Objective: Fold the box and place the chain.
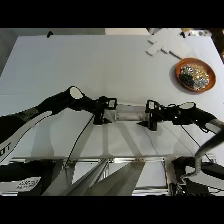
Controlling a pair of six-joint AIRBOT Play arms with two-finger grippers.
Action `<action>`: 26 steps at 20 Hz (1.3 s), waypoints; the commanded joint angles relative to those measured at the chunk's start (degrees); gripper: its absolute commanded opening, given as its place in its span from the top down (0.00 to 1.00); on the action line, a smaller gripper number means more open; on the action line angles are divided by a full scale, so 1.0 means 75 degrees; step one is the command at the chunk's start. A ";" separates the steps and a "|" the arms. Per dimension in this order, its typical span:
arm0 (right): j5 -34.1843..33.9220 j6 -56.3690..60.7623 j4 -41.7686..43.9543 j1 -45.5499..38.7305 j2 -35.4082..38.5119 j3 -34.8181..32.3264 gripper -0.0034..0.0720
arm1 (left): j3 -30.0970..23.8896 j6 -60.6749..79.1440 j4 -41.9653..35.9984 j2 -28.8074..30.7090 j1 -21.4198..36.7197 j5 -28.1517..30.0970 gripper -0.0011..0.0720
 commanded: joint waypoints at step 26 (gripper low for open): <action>0.0003 0.0000 0.0003 0.0003 0.0000 -0.0003 0.43 | -0.0003 0.0906 -0.1702 -0.0615 -0.0271 0.0268 0.04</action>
